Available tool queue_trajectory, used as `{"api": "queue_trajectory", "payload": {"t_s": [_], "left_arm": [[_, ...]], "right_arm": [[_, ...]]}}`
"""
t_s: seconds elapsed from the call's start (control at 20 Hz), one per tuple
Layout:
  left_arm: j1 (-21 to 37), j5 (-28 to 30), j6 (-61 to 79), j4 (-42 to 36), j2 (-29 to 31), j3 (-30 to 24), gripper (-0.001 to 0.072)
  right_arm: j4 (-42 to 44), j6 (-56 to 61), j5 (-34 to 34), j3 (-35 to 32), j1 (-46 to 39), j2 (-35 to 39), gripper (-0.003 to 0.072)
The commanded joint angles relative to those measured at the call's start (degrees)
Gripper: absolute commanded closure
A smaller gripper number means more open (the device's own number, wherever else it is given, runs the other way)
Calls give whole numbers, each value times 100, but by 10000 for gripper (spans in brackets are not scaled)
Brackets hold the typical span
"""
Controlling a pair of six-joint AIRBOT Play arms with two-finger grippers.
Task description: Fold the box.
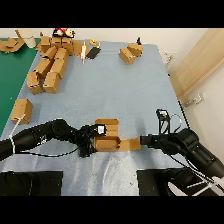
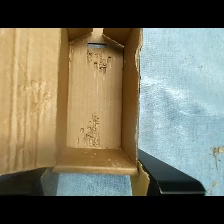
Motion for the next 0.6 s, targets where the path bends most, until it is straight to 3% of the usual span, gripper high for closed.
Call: {"api": "queue_trajectory", "payload": {"t_s": [0.0,0.2,0.55], "left_arm": [[2,4,2,0,-2,4,186],[2,2,2,0,-2,4,186],[2,2,2,0,-2,4,186]], "right_arm": [[879,-481,619,-101,-48,-503,681],[2006,-1202,1051,-101,-37,-828,681],[2592,-1611,1095,-101,-35,-828,681]]}}
